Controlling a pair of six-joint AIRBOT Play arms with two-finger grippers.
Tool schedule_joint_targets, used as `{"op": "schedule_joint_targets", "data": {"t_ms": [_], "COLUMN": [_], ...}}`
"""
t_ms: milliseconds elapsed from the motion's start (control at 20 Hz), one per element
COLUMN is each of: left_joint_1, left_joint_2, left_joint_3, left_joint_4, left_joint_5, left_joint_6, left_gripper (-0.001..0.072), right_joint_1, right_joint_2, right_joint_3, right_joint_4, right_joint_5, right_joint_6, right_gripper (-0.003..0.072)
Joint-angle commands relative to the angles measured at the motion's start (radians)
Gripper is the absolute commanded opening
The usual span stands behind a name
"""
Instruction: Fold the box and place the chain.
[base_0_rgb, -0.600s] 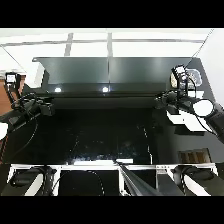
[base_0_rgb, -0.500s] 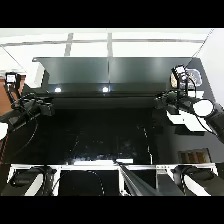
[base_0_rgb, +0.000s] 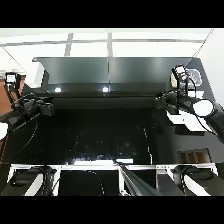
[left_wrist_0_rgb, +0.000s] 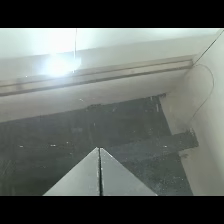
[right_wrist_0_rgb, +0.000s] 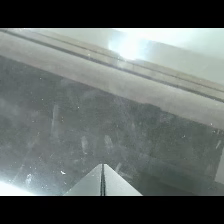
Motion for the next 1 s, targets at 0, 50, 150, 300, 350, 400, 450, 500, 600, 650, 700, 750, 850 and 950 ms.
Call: {"op": "schedule_joint_targets", "data": {"t_ms": [0,50,150,300,350,400,450,500,600,650,700,750,850,950], "left_joint_1": [0.000,0.000,0.000,0.000,0.000,0.000,0.000,0.000,-0.001,0.000,0.000,0.000,0.000,0.000], "left_joint_2": [0.001,0.001,0.001,-0.003,-0.006,-0.016,-0.033,-0.058,-0.114,-0.140,-0.153,-0.158,-0.158,-0.158], "left_joint_3": [0.000,0.000,0.000,0.000,0.000,0.000,0.000,0.000,0.000,0.000,0.000,0.000,0.000,0.000], "left_joint_4": [0.000,0.000,0.000,-0.005,-0.005,-0.013,-0.042,-0.078,-0.122,-0.129,-0.127,-0.127,-0.127,-0.127], "left_joint_5": [0.019,0.033,0.067,0.111,0.111,0.111,0.111,0.103,0.093,0.084,0.064,0.049,0.040,0.027], "left_joint_6": [0.000,0.000,0.000,-0.001,-0.001,-0.001,-0.002,-0.002,-0.002,-0.005,-0.005,-0.005,-0.006,-0.006], "left_gripper": [0.0026,0.0026,0.0026,0.0025,0.0025,0.0026,0.0026,0.0027,0.0501,0.0707,0.0707,0.0707,0.0707,0.0707], "right_joint_1": [0.000,0.000,0.000,0.000,0.000,0.001,0.000,0.000,-0.019,-0.056,-0.127,-0.218,-0.454,-0.724], "right_joint_2": [0.000,0.000,0.000,0.000,0.000,-0.002,-0.010,-0.018,-0.027,-0.027,-0.027,-0.027,-0.033,-0.065], "right_joint_3": [0.000,0.000,0.000,0.000,0.000,0.000,0.000,0.000,0.000,0.005,0.016,0.038,0.102,0.182], "right_joint_4": [0.000,0.000,0.003,0.094,0.162,0.199,0.217,0.216,0.172,0.127,0.046,-0.054,-0.243,-0.282], "right_joint_5": [0.000,0.000,0.000,0.000,0.000,-0.013,-0.050,-0.085,-0.108,-0.098,-0.077,-0.046,0.026,0.048], "right_joint_6": [0.000,0.000,0.001,0.001,0.001,0.000,0.006,0.033,0.047,0.082,0.182,0.280,0.368,0.368], "right_gripper": [0.0012,0.0012,0.0012,0.0012,0.0012,0.0012,0.0016,0.0272,0.0720,0.0720,0.0720,0.0720,0.0720,0.0720]}}
